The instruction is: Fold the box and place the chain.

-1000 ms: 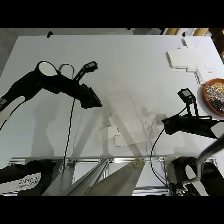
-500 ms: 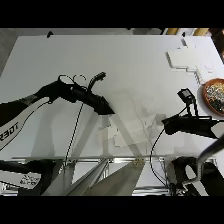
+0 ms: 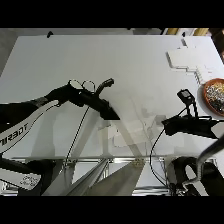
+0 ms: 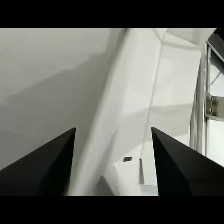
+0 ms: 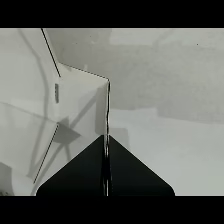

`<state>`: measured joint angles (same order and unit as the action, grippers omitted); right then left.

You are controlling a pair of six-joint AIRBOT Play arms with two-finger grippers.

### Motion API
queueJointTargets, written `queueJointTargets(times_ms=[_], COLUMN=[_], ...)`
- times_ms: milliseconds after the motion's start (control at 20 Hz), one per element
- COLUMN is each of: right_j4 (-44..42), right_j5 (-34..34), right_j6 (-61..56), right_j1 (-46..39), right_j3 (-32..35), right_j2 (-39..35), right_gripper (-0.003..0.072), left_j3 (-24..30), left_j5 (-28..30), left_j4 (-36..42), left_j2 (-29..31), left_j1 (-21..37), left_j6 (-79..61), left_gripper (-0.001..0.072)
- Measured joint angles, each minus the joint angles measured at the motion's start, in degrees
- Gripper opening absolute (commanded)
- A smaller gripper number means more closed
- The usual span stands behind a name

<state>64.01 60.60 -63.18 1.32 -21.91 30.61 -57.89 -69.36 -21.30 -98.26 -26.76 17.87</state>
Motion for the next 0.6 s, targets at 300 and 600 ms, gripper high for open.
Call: queueJointTargets(times_ms=[300,600], right_j4=[-1.0,-5.9], right_j5=[0.2,0.8], right_j6=[0.7,3.2], right_j1=[0.0,0.0], right_j3=[0.0,-0.9], right_j2=[-0.1,-0.2], right_gripper=[0.0020,0.0419], left_j3=[0.0,0.0], left_j5=[2.0,5.4], left_j4=[0.0,-2.6], left_j2=[-0.2,4.0], left_j1=[-2.4,-3.4], left_j6=[-3.5,-14.2], left_gripper=[0.0007,0.0006])
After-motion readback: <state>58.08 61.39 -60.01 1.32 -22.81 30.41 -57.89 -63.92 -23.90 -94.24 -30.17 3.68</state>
